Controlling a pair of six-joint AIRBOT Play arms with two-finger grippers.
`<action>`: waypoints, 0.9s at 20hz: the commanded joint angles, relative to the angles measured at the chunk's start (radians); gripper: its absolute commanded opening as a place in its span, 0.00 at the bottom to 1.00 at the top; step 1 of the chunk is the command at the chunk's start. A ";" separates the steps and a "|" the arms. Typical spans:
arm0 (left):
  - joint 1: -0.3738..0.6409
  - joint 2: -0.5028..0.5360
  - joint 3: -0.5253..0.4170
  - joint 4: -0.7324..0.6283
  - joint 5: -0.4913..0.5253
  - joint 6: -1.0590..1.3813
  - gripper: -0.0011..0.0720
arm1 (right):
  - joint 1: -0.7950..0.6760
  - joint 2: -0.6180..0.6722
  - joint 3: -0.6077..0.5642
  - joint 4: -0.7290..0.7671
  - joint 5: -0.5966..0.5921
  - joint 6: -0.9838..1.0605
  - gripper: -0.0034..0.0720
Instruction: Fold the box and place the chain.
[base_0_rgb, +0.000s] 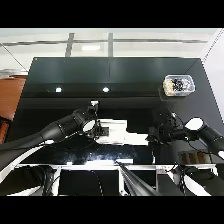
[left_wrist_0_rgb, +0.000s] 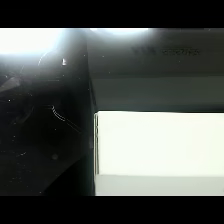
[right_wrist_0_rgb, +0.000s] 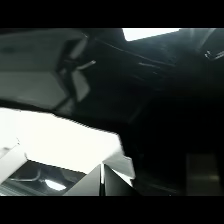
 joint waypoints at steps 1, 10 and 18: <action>0.000 0.000 0.000 0.001 -0.018 0.002 0.06 | 0.006 -0.002 -0.003 0.095 -0.009 -0.048 0.08; 0.000 0.000 0.000 0.000 -0.019 0.001 0.06 | -0.343 0.000 0.078 -0.041 0.196 -0.152 0.08; 0.000 0.000 0.000 -0.004 -0.021 0.001 0.06 | -0.082 -0.015 -0.019 0.143 0.010 -0.145 0.08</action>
